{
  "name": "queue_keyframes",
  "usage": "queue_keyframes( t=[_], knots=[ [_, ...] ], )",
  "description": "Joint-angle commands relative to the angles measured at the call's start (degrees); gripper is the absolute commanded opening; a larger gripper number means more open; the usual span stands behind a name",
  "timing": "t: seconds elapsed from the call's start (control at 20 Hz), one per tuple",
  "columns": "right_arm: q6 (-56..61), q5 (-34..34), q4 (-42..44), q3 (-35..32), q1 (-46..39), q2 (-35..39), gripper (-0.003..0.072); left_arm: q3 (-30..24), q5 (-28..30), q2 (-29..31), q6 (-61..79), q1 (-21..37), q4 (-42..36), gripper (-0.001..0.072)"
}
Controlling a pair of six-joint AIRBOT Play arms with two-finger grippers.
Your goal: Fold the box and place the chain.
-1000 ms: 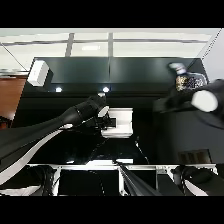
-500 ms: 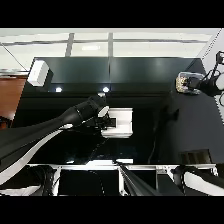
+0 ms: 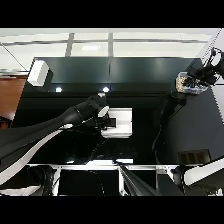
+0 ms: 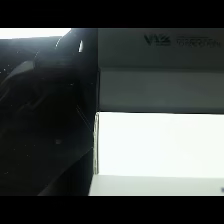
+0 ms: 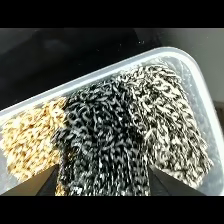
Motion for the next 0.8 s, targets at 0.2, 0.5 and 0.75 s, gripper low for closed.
queue_keyframes(
  t=[0.2,0.5,0.75],
  knots=[
    [-0.1,-0.5,2.2,2.4,-0.8,-4.9,0.0404,0.0,-0.1,0.0,0.0,0.0,-0.1,0.0026],
    [-2.7,2.4,1.4,5.2,-0.9,-1.4,0.0015,0.0,-0.1,0.0,0.0,0.0,-0.1,0.0026],
    [-10.6,3.1,3.9,5.4,-0.8,11.0,0.0013,0.0,0.0,0.0,0.0,0.0,-0.1,0.0027]
  ],
)
